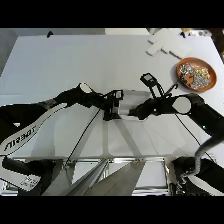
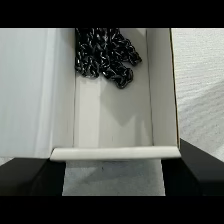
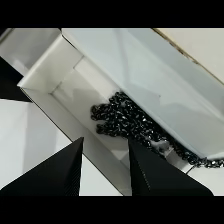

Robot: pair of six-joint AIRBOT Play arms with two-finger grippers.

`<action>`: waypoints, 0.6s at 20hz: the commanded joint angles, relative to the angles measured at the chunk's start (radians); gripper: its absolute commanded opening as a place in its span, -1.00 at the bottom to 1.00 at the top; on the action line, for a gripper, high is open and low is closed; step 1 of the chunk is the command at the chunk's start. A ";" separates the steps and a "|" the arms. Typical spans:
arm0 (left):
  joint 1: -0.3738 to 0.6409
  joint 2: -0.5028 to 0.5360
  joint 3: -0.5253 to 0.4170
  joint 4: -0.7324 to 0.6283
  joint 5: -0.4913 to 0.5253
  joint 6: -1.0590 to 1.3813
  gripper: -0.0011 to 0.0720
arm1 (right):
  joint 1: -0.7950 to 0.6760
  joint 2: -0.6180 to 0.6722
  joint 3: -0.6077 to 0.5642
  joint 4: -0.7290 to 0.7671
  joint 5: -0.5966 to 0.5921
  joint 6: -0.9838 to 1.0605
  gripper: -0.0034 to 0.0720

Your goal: Fold the box and place the chain.

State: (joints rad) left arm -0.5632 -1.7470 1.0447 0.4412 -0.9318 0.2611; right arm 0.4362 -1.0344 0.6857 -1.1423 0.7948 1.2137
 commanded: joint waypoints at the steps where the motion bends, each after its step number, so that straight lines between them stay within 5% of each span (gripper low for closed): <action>1: 0.001 0.001 0.000 0.000 0.000 0.000 -0.61 | 0.000 0.017 -0.005 0.003 -0.001 -0.015 -0.09; 8: 0.001 0.001 0.000 0.001 0.000 0.000 -0.61 | -0.232 0.183 -0.005 0.008 0.057 -0.014 -0.09; 12: 0.001 0.001 0.000 0.000 0.000 0.000 -0.61 | -0.368 0.166 -0.005 0.048 0.026 -0.002 -0.09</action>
